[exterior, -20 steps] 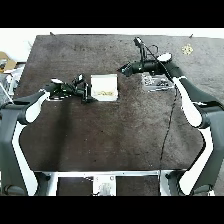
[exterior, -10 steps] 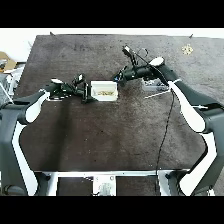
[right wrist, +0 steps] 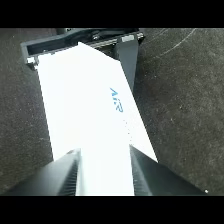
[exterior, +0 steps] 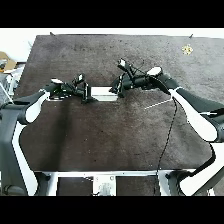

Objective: Fold the box and place the chain.

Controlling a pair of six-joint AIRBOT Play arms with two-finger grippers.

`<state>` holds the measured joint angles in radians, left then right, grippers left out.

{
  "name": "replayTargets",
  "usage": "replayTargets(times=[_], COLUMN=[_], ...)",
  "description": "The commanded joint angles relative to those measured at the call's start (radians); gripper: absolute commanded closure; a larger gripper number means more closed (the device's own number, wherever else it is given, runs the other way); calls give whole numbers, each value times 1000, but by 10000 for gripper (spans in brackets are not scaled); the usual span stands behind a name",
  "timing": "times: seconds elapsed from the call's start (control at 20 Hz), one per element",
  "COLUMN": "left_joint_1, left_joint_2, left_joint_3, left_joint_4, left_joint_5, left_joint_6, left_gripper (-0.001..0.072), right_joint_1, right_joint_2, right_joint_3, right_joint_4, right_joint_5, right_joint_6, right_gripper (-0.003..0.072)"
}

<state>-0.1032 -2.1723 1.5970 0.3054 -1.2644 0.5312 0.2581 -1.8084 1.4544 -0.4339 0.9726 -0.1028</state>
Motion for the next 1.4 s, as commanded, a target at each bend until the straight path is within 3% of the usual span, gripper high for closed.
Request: replayTargets(times=[0.0, 0.05, 0.1, 0.6, 1.0, 1.1, 1.35], left_joint_1=[0, 0, 0, 0, 0, 0, 0], left_joint_2=[-1, -1, -1, -1, -1, -1, -1], left_joint_3=[0, 0, 0, 0, 0, 0, 0], left_joint_4=[0, 0, 0, 0, 0, 0, 0], left_joint_5=[0, 0, 0, 0, 0, 0, 0], left_joint_6=[0, 0, 0, 0, 0, 0, 0], left_gripper=[428, 428, 428, 428, 428, 428, 428], right_joint_1=[10, 11, 16, 50, 50, 50, 50], right_joint_2=[5, 4, 2, -6, -5, -6, -6], right_joint_3=[-14, -14, -14, -14, -14, -14, -15], right_joint_4=[12, 12, 13, -15, 39, 38, 28], right_joint_5=[-5, -8, -9, -170, -142, -138, -105], right_joint_6=[-88, -109, -132, -262, -267, -266, -251], right_gripper=[304, 309, 371, 355, 375, 481, 482])
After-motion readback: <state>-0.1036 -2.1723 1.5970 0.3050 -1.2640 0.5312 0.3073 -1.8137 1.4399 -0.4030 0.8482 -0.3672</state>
